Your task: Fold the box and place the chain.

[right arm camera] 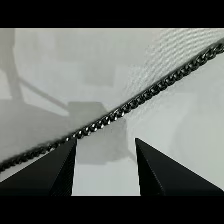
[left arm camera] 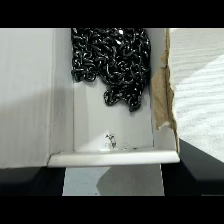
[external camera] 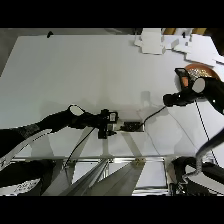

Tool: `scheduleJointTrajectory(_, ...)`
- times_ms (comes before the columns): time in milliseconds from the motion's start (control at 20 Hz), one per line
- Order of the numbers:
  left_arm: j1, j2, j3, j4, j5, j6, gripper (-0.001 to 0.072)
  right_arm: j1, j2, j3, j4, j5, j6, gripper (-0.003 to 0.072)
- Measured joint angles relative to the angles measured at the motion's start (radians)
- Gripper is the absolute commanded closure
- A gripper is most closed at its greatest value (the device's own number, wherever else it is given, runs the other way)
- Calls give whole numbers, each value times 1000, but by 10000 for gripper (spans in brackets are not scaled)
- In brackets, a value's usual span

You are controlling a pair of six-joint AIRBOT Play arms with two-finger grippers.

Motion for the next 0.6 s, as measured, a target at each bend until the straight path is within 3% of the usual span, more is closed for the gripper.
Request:
scheduleJointTrajectory(500,0,0,0,0,0,0,368,-6,-52,-24,-4,-82,0,351)
scheduleJointTrajectory(600,0,0,0,0,0,0,368,-6,-58,-25,-5,-91,0,395)
